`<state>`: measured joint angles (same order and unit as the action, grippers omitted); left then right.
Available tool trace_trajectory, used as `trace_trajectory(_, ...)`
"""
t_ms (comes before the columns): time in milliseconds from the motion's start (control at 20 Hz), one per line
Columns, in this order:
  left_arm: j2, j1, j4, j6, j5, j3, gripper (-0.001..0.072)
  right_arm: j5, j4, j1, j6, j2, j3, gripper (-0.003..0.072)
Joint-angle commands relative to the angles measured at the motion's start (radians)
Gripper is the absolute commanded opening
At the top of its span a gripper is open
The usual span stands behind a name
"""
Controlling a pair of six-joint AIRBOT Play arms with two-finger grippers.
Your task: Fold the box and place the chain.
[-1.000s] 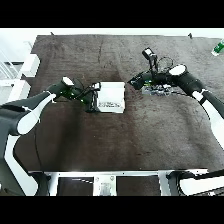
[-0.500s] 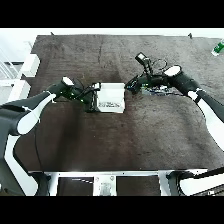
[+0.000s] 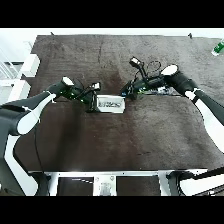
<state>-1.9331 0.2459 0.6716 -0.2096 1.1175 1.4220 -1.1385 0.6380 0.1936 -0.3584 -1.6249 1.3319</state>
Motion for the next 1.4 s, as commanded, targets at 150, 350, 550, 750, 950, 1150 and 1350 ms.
trace_trajectory(150,0.001,0.0,0.0,0.0,0.0,0.0,0.047,-0.021,0.088,0.081,0.028,-0.001,0.003,0.0368)
trace_trajectory(350,0.001,0.0,0.0,0.0,0.0,0.0,0.047,0.013,0.109,0.108,0.047,-0.002,0.003,0.0373)
trace_trajectory(550,0.001,0.0,0.0,0.0,0.0,0.0,0.047,0.027,0.195,0.145,0.05,-0.002,0.003,0.0456)
trace_trajectory(750,0.001,0.0,0.0,0.0,0.0,0.0,0.047,0.072,0.2,0.16,0.073,-0.007,0.003,0.0456)
trace_trajectory(950,0.001,0.0,0.0,0.0,0.0,0.0,0.0469,0.101,0.22,0.176,0.073,-0.033,0.003,0.0456)
trace_trajectory(1150,0.001,0.0,0.0,0.0,0.0,0.0,0.047,0.156,0.22,0.179,0.072,-0.034,0.012,0.0455)
trace_trajectory(1350,0.001,0.0,0.0,0.0,0.0,0.0,0.047,0.163,0.225,0.179,0.072,-0.034,0.034,0.0454)
